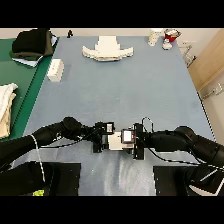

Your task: Fold the box.

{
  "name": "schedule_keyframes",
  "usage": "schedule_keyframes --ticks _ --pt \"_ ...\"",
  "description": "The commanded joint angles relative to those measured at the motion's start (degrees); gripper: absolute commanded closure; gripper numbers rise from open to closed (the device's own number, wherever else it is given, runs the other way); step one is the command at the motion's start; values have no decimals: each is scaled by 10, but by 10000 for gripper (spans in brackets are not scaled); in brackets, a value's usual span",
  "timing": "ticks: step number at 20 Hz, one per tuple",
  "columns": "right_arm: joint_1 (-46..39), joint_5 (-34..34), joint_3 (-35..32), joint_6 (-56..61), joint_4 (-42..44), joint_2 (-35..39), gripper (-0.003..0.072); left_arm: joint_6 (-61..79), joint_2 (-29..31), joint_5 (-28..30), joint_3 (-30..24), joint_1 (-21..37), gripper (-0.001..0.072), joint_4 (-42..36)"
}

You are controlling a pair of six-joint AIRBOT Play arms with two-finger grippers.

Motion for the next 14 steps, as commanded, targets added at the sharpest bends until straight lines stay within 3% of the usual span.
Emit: schedule_keyframes --ticks 1,11,14 --pt "20 49 0 -8 -53 -9 134 1 0 0 0 0 200 0" --pt "20 49 0 -8 -66 18 138 1 0 0 0 0 200 0" --pt "20 49 0 -8 -70 32 180 1 0 0 0 0 200 0"
